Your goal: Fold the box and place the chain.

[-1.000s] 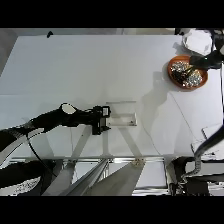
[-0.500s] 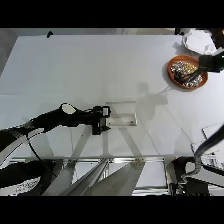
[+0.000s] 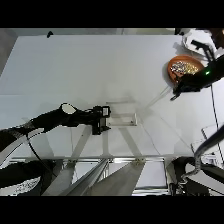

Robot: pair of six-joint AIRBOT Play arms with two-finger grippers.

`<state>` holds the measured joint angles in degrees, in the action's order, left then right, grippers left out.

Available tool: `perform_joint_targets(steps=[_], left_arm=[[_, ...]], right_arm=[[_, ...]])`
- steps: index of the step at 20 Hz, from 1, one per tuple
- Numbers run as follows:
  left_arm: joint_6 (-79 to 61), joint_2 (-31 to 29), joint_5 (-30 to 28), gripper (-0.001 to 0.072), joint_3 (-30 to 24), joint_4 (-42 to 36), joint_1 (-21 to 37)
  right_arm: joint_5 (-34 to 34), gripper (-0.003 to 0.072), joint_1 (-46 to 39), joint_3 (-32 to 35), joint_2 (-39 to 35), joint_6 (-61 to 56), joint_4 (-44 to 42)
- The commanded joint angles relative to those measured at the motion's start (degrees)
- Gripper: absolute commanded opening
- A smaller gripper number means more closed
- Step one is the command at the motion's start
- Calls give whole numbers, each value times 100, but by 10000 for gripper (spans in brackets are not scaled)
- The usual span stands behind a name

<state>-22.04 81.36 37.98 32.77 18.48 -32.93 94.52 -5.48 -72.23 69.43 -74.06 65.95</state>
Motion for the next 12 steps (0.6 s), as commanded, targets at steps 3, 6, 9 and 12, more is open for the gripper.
perform_joint_targets(steps=[3,6,9,12], left_arm=[[0,-4,-2,271,-2,0,-2],[0,-4,-2,271,-2,0,-2],[0,-4,-2,271,-2,0,-2],[0,-4,-2,271,-2,0,-2]], right_arm=[[-953,13,999,1545,-968,-114,-267],[-1672,13,1696,2140,-1480,-457,-330],[-2570,13,2522,2439,-1674,-935,-328],[-3279,13,3399,2468,-1672,-1281,-299]])
